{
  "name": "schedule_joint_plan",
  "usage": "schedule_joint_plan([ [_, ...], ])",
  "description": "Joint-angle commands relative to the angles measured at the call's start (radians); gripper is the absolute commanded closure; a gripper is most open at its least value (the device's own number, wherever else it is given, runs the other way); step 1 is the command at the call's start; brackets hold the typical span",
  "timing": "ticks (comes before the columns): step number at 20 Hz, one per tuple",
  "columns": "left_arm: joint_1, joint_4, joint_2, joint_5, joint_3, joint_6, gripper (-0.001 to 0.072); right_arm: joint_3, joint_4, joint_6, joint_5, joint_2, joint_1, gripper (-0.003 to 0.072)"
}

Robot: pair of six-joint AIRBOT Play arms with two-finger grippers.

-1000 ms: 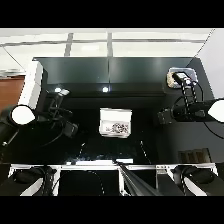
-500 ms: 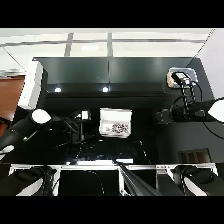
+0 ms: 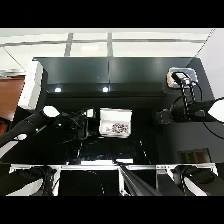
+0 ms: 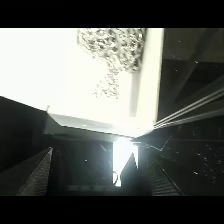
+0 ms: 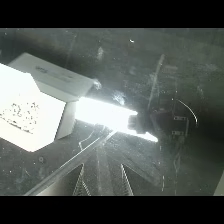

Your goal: Fold the box and place the chain.

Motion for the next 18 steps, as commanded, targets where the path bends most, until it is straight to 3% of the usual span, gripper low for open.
schedule_joint_plan([
  [1,-0.002,-0.011,-0.019,0.01,0.011,0.011,-0.0003,0.0,0.0,-0.001,-0.005,0.001,0.0,0.0399],
  [5,-0.002,-0.027,-0.023,-0.028,0.011,0.011,-0.0003,0.0,0.0,-0.001,-0.023,0.001,0.0,0.0399],
  [8,-0.002,-0.04,-0.042,0.013,0.011,0.011,-0.0003,0.0,0.001,-0.001,-0.023,0.001,0.0,0.0399],
  [18,-0.052,-0.039,-0.08,0.008,0.042,0.036,-0.0003,0.0,0.016,-0.001,-0.023,0.001,0.0,0.0399],
])
